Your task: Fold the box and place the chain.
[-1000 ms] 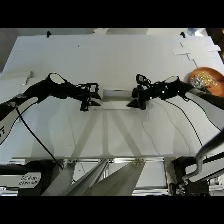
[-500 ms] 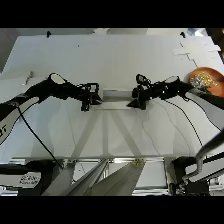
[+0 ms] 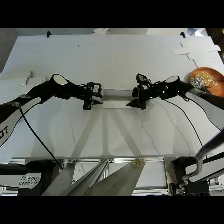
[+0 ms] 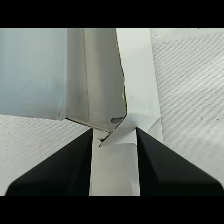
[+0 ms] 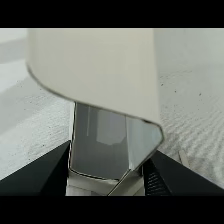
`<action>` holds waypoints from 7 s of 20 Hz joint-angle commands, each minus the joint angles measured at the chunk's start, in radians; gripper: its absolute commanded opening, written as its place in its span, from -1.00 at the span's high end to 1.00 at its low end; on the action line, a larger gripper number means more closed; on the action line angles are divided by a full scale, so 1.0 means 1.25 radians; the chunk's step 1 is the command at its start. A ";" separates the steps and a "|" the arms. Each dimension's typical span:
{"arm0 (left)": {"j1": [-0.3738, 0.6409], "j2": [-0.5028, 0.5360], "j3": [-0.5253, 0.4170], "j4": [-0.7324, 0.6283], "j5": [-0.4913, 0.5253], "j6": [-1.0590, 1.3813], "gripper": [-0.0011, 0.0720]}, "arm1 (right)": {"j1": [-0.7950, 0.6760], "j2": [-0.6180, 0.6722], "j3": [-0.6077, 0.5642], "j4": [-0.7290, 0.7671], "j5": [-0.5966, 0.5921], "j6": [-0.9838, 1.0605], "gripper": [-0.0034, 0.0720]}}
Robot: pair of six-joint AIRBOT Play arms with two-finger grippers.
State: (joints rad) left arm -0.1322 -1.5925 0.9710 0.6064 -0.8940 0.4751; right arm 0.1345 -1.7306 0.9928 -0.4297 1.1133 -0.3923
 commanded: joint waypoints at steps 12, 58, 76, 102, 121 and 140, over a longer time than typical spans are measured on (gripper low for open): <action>-0.007 -0.001 0.000 -0.048 -0.013 0.000 0.12 | 0.000 0.000 0.000 -0.001 0.004 -0.001 0.04; 0.185 0.245 -0.021 0.248 -0.119 -0.627 0.95 | 0.000 0.000 0.000 0.000 0.004 -0.001 0.04; 0.043 0.116 -0.038 0.397 -0.064 -1.284 0.95 | 0.000 0.000 0.000 -0.001 0.004 -0.001 0.04; 0.035 0.074 -0.038 0.089 -0.054 -1.131 0.55 | 0.000 0.000 0.000 -0.001 0.004 -0.001 0.04; 0.052 0.013 -0.040 0.087 -0.065 -1.109 0.95 | 0.000 0.000 0.000 -0.001 0.004 -0.001 0.04; 0.043 0.012 -0.040 -0.213 -0.062 -0.953 0.19 | 0.000 0.000 0.000 -0.001 0.004 -0.001 0.04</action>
State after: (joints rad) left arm -0.0757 -1.5745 0.9207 0.4068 -0.9630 -0.7723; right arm 0.1345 -1.7309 0.9928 -0.4290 1.1179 -0.3923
